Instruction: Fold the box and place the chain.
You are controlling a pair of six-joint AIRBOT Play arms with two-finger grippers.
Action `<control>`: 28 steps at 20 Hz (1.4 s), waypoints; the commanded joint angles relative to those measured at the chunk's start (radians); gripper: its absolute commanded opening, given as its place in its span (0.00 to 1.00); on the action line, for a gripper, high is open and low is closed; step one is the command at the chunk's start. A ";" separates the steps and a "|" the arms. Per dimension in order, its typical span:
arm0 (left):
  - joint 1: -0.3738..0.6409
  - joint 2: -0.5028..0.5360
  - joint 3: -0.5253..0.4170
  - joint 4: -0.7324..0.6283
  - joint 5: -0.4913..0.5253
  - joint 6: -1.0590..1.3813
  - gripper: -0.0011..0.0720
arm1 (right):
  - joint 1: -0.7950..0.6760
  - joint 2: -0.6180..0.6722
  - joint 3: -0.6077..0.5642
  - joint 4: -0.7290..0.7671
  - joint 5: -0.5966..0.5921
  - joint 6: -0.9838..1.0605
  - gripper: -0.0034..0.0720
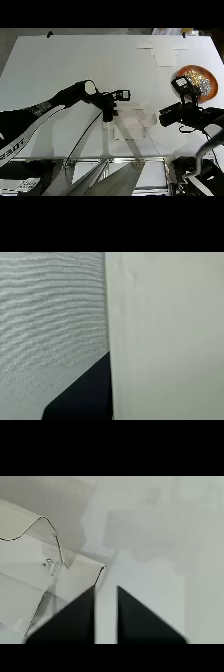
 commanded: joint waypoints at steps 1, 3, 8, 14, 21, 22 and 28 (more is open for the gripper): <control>-0.001 -0.001 0.000 0.000 0.000 0.000 0.03 | 0.001 0.001 0.000 0.013 -0.002 -0.093 0.07; -0.001 0.000 0.000 0.000 0.000 0.000 0.03 | 0.001 0.001 0.000 0.084 -0.001 -0.254 0.07; -0.001 0.000 0.000 0.000 0.000 0.000 0.03 | 0.001 -0.001 -0.061 0.438 0.061 -0.887 0.07; -0.001 -0.001 0.000 0.000 -0.001 0.000 0.03 | 0.020 0.015 -0.164 0.323 0.151 -1.024 0.07; -0.001 0.000 0.000 0.001 -0.003 0.000 0.03 | 0.295 0.078 -0.357 0.256 -0.241 -1.030 0.95; -0.001 0.000 0.000 0.001 -0.003 0.000 0.03 | 0.328 0.078 -0.384 0.250 -0.284 -1.030 0.95; -0.001 0.000 0.000 0.001 -0.003 0.000 0.03 | 0.362 0.043 -0.444 0.216 -0.414 -1.030 0.95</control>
